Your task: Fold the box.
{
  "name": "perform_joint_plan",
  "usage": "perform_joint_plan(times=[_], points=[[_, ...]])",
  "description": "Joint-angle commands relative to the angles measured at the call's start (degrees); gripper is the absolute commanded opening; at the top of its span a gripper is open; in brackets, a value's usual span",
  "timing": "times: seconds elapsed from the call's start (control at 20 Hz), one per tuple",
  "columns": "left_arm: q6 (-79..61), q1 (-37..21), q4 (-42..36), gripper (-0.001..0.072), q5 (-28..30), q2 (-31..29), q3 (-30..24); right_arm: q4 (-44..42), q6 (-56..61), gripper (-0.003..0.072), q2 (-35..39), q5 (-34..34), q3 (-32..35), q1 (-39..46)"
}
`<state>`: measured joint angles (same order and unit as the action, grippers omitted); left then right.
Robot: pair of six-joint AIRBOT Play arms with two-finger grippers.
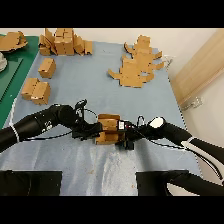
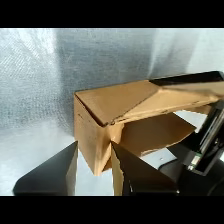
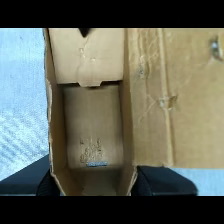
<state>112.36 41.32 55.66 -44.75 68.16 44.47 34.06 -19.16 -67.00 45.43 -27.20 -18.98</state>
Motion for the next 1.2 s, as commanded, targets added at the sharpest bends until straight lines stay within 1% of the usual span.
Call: perform_joint_plan(times=[0.0, 0.05, 0.1, 0.25, 0.35, 0.45, 0.55, 0.6, 0.75, 0.95, 1.05, 1.15], points=[[-1.09, 0.02, 1.18, 0.0297, -0.22, 0.13, 0.24, -0.02, 0.02, 0.0469, -0.02, 0.00, 0.02, -0.02], [-0.72, 0.04, 1.14, 0.0309, -0.31, 0.13, 0.22, -0.02, 0.02, 0.0469, -0.02, 0.00, 0.02, -0.02], [0.39, 0.13, 1.14, 0.0369, -0.20, 0.13, 0.24, -0.02, 0.02, 0.0469, -0.02, 0.00, 0.02, -0.02], [1.55, 1.90, 3.06, 0.0378, -0.26, 0.13, 1.33, -0.02, 0.04, 0.0469, -0.02, 0.00, 0.02, -0.02], [6.08, 4.44, 8.09, 0.0378, -0.28, 0.13, 2.95, -0.02, 0.02, 0.0469, -0.02, 0.00, 0.02, -0.02], [16.26, 6.47, 15.15, 0.0378, -0.87, 0.13, 4.17, -0.02, 0.02, 0.0469, -0.02, 0.00, 0.02, -0.02], [24.00, 8.11, 21.14, 0.0378, -2.60, 0.28, 5.29, -0.02, 0.02, 0.0469, -0.02, 0.00, 0.02, -0.02], [25.68, 8.81, 22.36, 0.0378, -3.74, 0.83, 6.14, -0.02, 0.02, 0.0469, -0.02, -0.02, 0.02, -0.02], [26.32, 10.78, 23.06, 0.0377, -7.69, 5.29, 10.58, 0.00, 0.02, 0.0469, -0.02, -0.02, 0.02, -0.02], [30.14, 12.81, 27.21, 0.0377, -13.77, 12.46, 17.20, -0.02, 0.02, 0.0469, -0.02, 0.00, 0.02, -0.02], [30.18, 13.35, 27.76, 0.0377, -13.81, 14.36, 18.80, -0.02, 0.02, 0.0469, -0.02, -0.02, 0.02, -0.02], [30.16, 13.31, 28.09, 0.0376, -13.99, 15.15, 18.93, -0.02, 0.02, 0.0469, -0.02, -0.02, 0.02, -0.02]])
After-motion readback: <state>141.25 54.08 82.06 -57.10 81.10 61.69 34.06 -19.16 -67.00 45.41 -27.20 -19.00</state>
